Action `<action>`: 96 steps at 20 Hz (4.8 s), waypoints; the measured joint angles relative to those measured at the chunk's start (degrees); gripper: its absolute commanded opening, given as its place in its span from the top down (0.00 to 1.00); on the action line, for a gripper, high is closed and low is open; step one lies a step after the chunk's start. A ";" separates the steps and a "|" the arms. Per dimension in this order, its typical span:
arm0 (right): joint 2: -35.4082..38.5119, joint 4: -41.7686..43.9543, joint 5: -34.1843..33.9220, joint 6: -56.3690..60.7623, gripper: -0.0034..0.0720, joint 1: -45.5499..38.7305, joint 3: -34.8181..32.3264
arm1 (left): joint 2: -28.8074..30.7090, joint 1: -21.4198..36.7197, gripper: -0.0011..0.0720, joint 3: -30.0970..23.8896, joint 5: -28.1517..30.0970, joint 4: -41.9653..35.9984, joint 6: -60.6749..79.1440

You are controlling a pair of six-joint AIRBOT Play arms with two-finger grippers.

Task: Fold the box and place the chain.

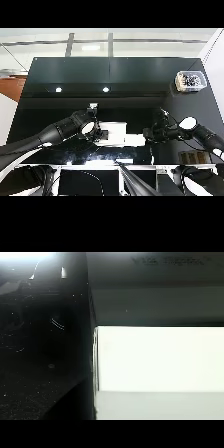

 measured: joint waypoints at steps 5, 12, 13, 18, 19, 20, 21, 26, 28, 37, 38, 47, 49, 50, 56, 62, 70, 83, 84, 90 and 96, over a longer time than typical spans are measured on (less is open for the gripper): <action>-0.42 2.64 3.19 -3.19 0.11 1.66 2.03 | 0.00 0.00 0.94 0.00 -0.04 0.00 0.02; -0.50 7.58 7.63 -8.28 0.03 3.23 3.67 | 0.00 0.00 0.94 0.00 -0.04 0.00 0.22; -0.50 8.61 7.13 -8.74 0.03 4.02 3.74 | 0.00 0.00 0.94 0.00 -0.04 0.00 0.22; -0.50 11.19 1.16 -8.57 0.03 10.08 4.24 | 0.00 0.00 0.94 0.00 0.00 0.02 0.20; -0.50 11.23 0.07 -7.61 0.06 11.30 4.68 | 0.00 0.00 0.94 0.00 0.00 0.20 0.22; -0.50 10.80 -0.96 -6.12 0.07 12.57 5.33 | 0.00 0.00 0.94 0.00 0.00 0.17 0.22; -0.52 9.55 -1.84 -4.04 0.07 13.84 6.25 | 0.00 0.00 0.94 0.00 0.00 0.20 0.24; -0.52 -3.30 -3.34 10.78 0.24 19.43 11.65 | 0.00 0.00 0.94 0.00 0.00 0.17 0.52; -0.52 -7.61 -3.06 15.58 0.25 21.40 13.62 | 0.00 0.00 0.94 0.00 0.00 0.17 0.66; -0.52 -15.50 -3.52 24.02 0.25 26.29 16.46 | 0.00 0.00 0.94 0.00 0.11 0.17 0.90; -0.52 -15.69 -3.72 24.15 0.25 26.40 16.50 | 0.00 0.00 0.94 0.00 0.13 0.17 0.92; -0.52 -17.49 -4.00 24.09 0.25 26.80 16.57 | 0.00 0.00 0.94 0.00 0.17 0.17 1.09; -0.52 -17.57 -4.00 23.96 0.25 26.80 16.57 | 0.00 0.00 0.94 0.00 0.17 0.17 1.07; -0.52 -17.68 -4.00 23.93 0.25 26.80 16.57 | 0.00 0.00 0.94 0.00 0.17 0.17 1.07; -0.52 -17.88 -4.04 23.58 0.43 26.80 16.57 | 0.00 0.00 0.94 0.00 0.15 0.17 1.07; -0.63 -18.05 -4.00 23.52 0.48 27.10 16.72 | 0.00 0.00 0.94 0.00 0.13 0.15 1.07; -3.54 -24.55 -2.43 32.04 0.61 30.56 20.06 | 0.00 0.00 0.94 0.00 0.11 0.15 1.05; -8.87 -38.95 2.99 48.43 0.71 36.06 26.86 | 0.00 0.00 0.94 0.00 0.81 0.15 1.03; -9.60 -39.50 3.45 49.81 0.71 36.46 27.36 | 0.00 0.00 0.94 0.00 1.11 0.15 1.03; -13.51 -41.22 4.87 56.35 0.71 38.07 29.64 | 0.00 0.00 0.94 0.00 1.42 0.15 1.03; -15.56 -42.40 5.53 61.31 0.71 38.34 31.10 | 0.00 0.00 0.94 0.00 1.42 0.17 1.03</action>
